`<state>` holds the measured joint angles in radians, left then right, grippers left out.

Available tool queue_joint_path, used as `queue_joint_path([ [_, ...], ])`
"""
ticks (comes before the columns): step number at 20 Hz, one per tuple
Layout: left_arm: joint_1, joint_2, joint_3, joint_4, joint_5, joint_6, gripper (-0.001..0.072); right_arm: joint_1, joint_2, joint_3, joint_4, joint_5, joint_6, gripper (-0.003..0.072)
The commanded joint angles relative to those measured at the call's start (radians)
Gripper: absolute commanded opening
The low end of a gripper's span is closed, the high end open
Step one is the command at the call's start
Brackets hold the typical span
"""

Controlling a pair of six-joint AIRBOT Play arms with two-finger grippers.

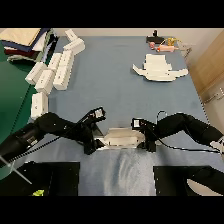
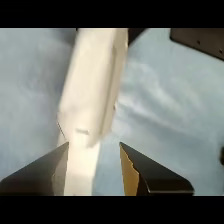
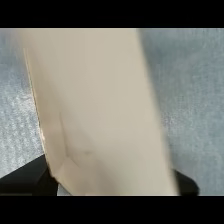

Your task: Fold the box.

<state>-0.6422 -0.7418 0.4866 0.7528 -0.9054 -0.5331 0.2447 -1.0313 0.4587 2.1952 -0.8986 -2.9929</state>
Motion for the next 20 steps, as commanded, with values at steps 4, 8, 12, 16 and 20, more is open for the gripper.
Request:
queue_joint_path([
  [4,-0.003,0.166,0.0,0.053,-0.171,-0.508,0.0012,0.0,0.0,0.0,0.0,0.0,0.0,0.0507],
  [8,-0.035,-0.002,0.027,-0.167,-0.016,-0.507,0.0011,0.0,0.0,0.0,0.0,0.0,0.0,0.0507],
  [12,0.007,-0.246,0.197,-0.225,0.008,-0.468,0.0012,0.0,0.0,0.0,0.0,0.0,0.0,0.0507],
  [16,0.07,-0.396,0.314,-0.236,0.005,-0.486,0.0013,0.0,0.0,0.0,0.0,0.0,0.0,0.0507],
  [20,0.121,-0.491,0.323,-0.235,-0.04,-0.56,0.0013,0.0,0.0,0.0,0.0,0.0,0.0,0.0506],
])
